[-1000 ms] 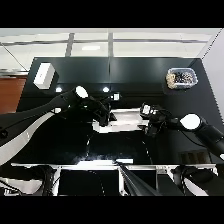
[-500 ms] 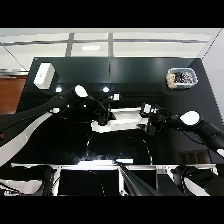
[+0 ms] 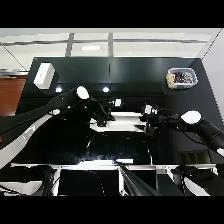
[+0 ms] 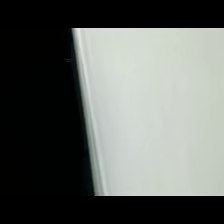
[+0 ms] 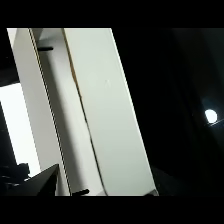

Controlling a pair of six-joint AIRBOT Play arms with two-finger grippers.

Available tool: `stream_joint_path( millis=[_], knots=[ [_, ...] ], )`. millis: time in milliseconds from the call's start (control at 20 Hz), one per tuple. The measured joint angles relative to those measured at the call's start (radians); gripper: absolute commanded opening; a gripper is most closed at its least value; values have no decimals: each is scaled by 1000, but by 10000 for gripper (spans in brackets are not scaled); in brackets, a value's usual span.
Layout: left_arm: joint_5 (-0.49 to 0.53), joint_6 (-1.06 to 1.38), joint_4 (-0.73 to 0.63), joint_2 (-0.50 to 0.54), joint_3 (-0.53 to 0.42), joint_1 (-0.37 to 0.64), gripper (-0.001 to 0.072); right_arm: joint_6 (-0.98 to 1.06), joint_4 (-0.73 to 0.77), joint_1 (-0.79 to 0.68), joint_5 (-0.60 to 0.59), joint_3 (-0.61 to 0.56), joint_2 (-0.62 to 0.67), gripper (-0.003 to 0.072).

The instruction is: Fold the box and place the chain.

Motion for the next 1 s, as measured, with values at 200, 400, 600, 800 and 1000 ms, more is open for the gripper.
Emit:
stream_joint_path(
  millis=[200, 400, 600, 800, 1000],
  knots=[
    [20, 2, 9, 0, 0, -7, 25, -14, 15, 8, 44, -23, -21, 635],
    [24, -13, 13, 0, 0, -8, 25, -21, -6, 32, 50, -50, -36, 636],
    [29, -23, 13, 0, 0, -8, 25, -22, -29, 45, 23, -59, -44, 635],
    [32, -26, 12, 0, 0, -8, 25, -25, -38, 50, 1, -63, -67, 635],
    [29, -27, 11, 0, 0, -8, 25, -25, -43, 50, -22, -63, -86, 635]
  ],
)
